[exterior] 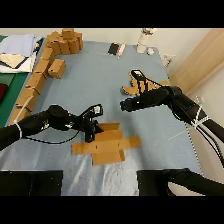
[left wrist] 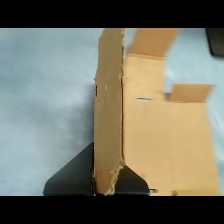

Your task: Fold the box.

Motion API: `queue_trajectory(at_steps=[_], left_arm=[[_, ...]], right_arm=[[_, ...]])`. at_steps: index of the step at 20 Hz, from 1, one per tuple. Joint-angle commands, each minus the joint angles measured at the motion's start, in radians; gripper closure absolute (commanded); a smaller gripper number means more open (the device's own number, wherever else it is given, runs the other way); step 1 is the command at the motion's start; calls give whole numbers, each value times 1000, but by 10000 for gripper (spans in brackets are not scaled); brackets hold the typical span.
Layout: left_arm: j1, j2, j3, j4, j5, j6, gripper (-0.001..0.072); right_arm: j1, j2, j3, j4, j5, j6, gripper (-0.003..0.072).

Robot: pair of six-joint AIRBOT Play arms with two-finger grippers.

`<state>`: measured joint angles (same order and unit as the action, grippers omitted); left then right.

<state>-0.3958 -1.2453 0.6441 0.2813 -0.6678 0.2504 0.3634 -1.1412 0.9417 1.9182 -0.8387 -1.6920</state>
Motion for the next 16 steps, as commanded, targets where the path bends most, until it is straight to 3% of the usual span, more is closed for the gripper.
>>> queue_trajectory(at_steps=[1, 9, 16], left_arm=[[-10, 43, 3, 11, 74, -6, 699], [-28, 42, 2, -32, 22, 73, 699], [-89, 17, 1, -35, 73, 99, 699]], right_arm=[[0, 0, 1, 0, 1, -1, 682], [0, 0, 1, 0, 14, -2, 683], [6, 0, 1, 7, 35, -2, 683]])
